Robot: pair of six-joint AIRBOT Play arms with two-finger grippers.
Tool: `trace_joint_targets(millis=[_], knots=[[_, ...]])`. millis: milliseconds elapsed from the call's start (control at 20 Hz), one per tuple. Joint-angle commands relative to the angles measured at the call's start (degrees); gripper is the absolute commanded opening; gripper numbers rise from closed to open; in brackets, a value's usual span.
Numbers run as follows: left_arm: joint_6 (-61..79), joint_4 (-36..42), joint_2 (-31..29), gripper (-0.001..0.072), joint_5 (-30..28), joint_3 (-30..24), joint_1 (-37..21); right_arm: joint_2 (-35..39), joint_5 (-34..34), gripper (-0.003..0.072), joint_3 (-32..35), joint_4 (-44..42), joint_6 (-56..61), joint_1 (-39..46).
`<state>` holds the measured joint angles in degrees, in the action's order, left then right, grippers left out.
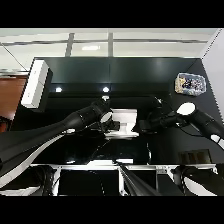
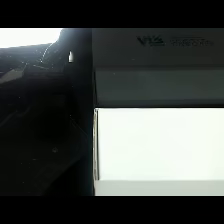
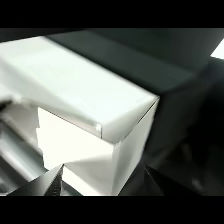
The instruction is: Fold the box and place the chain.
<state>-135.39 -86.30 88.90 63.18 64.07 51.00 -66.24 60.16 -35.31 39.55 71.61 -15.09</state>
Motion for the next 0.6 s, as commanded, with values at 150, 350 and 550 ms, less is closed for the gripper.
trace_joint_targets(millis=[150, 350, 550], knots=[[0.0, 0.0, 0.0, 0.0027, -0.1, 0.0, 0.0, 0.0, -6.0, 0.0531, -6.6, 19.6, 21.6, -11.3], [0.0, 0.0, 0.0, 0.0028, -0.1, 0.0, 0.0, 0.0, -6.0, 0.0451, -7.6, 22.5, 25.7, -14.8], [0.0, 0.0, 0.0, 0.0027, -0.1, 0.0, 0.0, -0.1, -6.0, 0.0432, -8.9, 24.1, 29.2, -16.7]])
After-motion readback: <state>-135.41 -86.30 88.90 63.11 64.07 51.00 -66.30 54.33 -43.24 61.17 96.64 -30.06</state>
